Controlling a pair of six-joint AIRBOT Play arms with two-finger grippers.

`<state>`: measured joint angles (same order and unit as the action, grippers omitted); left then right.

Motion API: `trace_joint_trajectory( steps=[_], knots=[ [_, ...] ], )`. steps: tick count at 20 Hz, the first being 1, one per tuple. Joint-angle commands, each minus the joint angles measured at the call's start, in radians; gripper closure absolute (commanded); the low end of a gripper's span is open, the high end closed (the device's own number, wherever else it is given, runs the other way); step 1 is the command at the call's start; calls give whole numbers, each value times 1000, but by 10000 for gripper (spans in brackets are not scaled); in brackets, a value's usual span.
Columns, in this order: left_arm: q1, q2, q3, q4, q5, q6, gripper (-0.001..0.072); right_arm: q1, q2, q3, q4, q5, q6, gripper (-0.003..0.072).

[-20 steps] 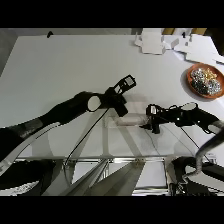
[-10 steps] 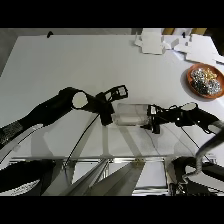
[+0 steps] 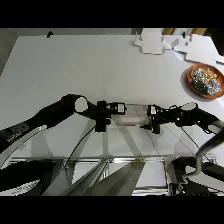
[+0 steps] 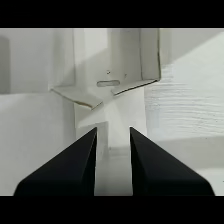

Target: Fold the box and place the chain.

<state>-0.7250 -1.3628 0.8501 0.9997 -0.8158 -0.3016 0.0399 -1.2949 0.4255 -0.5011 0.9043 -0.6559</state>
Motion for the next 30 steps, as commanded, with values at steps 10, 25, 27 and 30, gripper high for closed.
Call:
trace_joint_trajectory(
  steps=[10, 25, 27, 30],
  knots=[
    [-32, -69, -17, -206, 141, 175, 500, 1, 0, 0, 1, 1, 0, 209],
    [-65, -111, -17, -333, 186, 292, 265, 1, 0, 0, 1, 1, 0, 209],
    [-64, -107, -17, -332, 183, 268, 251, 1, 0, 0, 1, 1, 0, 209],
    [-64, -63, -17, -309, 161, 167, 262, 1, 0, 0, 1, 1, 0, 209]
  ],
)
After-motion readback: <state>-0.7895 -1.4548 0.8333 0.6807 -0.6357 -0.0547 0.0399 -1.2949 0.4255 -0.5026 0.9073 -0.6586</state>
